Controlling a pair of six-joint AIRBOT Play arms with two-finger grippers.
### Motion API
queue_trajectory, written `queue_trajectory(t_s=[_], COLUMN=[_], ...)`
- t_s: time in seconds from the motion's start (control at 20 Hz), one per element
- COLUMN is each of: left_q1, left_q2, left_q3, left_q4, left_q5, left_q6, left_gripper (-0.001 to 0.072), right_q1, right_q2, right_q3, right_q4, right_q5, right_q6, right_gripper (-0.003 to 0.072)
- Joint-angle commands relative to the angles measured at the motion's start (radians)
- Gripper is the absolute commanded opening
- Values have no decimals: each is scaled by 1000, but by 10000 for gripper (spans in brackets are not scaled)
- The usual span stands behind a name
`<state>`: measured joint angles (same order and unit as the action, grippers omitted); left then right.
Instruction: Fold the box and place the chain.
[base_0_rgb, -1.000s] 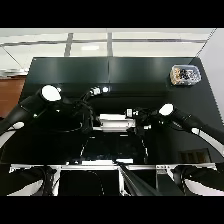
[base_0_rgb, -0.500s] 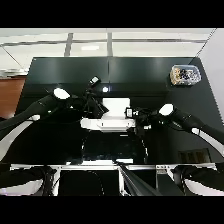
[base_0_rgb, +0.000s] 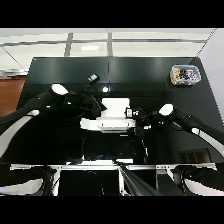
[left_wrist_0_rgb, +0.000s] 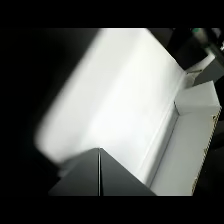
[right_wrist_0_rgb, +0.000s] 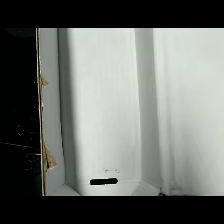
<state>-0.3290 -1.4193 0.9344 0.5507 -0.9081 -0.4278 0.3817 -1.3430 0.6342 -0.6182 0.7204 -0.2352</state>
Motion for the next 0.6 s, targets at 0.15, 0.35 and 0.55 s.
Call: queue_trajectory(t_s=[0.15,0.35,0.55], left_q1=[85,34,-76], left_q2=[306,279,224], left_q3=[-122,-261,-283], left_q4=[164,212,355], left_q5=[-120,-93,157], left_q6=[7,401,531], left_gripper=[26,609,708], right_q1=[1,1,1], right_q2=[-1,-1,-1], right_q3=[-1,-1,-1], right_q4=[0,0,0], right_q5=[-1,0,0], right_q6=[0,0,0], right_gripper=[194,194,194])
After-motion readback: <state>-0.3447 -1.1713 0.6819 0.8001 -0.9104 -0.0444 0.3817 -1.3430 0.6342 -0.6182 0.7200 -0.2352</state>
